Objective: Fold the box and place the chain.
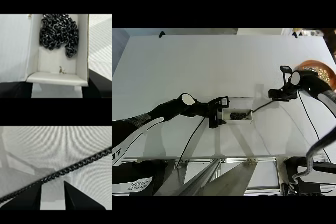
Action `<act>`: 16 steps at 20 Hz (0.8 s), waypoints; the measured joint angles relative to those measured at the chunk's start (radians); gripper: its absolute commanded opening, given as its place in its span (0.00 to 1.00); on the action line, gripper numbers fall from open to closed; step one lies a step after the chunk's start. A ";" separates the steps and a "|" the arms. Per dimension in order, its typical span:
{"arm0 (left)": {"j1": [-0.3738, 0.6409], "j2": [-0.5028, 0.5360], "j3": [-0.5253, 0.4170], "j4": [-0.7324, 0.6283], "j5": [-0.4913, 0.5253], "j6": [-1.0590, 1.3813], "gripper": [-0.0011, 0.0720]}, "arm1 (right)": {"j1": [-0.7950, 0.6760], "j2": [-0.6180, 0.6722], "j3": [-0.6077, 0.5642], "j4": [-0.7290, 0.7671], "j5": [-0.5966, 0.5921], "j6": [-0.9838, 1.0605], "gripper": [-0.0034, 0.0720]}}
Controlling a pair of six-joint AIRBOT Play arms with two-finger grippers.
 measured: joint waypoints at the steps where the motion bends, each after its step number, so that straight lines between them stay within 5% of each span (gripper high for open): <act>1: 0.000 0.000 0.000 0.000 0.000 0.000 0.55 | 0.000 -0.004 0.000 0.000 0.000 0.000 0.40; 11: 0.000 0.000 0.000 0.000 0.000 0.000 0.55 | 0.000 -0.016 0.000 0.000 -0.014 0.003 0.38; 16: 0.000 0.000 0.000 0.000 0.000 0.000 0.55 | 0.000 -0.016 0.000 -0.001 -0.025 0.003 0.27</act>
